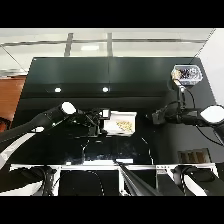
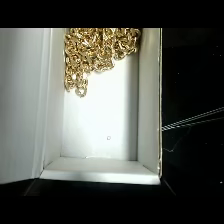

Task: Fold the box and place the chain.

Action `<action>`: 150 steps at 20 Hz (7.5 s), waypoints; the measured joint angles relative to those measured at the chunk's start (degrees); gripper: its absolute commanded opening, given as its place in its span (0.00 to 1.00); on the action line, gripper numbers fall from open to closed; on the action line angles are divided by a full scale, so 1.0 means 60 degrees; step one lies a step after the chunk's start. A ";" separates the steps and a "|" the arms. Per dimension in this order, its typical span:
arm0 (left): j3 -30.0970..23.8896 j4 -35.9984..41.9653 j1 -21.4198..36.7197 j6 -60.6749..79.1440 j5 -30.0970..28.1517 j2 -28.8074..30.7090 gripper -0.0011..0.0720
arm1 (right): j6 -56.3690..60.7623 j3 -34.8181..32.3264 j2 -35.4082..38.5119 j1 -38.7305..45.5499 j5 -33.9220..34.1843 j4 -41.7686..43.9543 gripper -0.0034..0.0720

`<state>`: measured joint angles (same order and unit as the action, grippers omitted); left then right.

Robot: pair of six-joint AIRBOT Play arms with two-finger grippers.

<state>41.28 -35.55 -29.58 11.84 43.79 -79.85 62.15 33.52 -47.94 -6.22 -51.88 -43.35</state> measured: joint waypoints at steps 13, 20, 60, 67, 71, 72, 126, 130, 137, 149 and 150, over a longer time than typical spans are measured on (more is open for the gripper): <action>0.0025 0.0197 -0.0011 -0.0029 -0.0055 -0.0007 0.55 | -0.2113 0.1235 -0.2466 -0.1220 0.0790 0.1424 0.90; 0.0025 0.0215 -0.0011 -0.0025 -0.0040 -0.0007 0.55 | -0.6339 0.1341 -0.2656 -0.1763 -0.0823 0.0965 0.90; 0.0029 0.0211 -0.0015 0.0000 0.0029 -0.0007 0.55 | -0.7311 0.1341 -0.2834 -0.2310 -0.0994 0.0182 0.34; 0.0025 0.0211 -0.0015 -0.0018 0.0007 -0.0015 0.55 | -0.7071 0.1337 -0.2834 -0.2306 -0.1035 0.0051 0.41; 0.0025 0.0215 -0.0015 -0.0007 -0.0004 -0.0015 0.55 | -0.7053 0.1341 -0.2834 -0.2310 -0.1060 -0.0142 0.41; 0.0025 0.0215 -0.0015 -0.0007 -0.0007 -0.0015 0.55 | -0.7049 0.1341 -0.2834 -0.2310 -0.1064 -0.0200 0.41; 0.0025 0.0200 -0.0015 -0.0022 -0.0029 -0.0018 0.55 | -0.0528 -0.0627 -0.3260 -0.2302 0.0849 0.4408 0.07; 0.0025 0.0208 -0.0015 -0.0025 -0.0026 -0.0018 0.55 | -0.0532 -0.0627 -0.3279 -0.2306 0.0925 0.4237 0.07; 0.0029 0.0244 -0.0015 -0.0025 0.0000 -0.0015 0.55 | -0.0681 -0.0219 -0.3111 -0.2259 0.0382 0.3745 0.07; 0.0747 -0.1421 -0.0087 -0.1220 0.0630 0.1300 0.99 | -0.0073 0.1293 -0.0288 0.1934 -0.3453 0.0896 0.07; 0.0933 -0.1384 -0.0178 -0.1286 0.0670 0.1373 0.99 | -0.0022 0.1304 -0.0127 0.2251 -0.3599 0.0761 0.07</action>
<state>46.87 -43.86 -30.65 4.12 47.81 -71.61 62.02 41.34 -48.71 7.29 -73.47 -38.79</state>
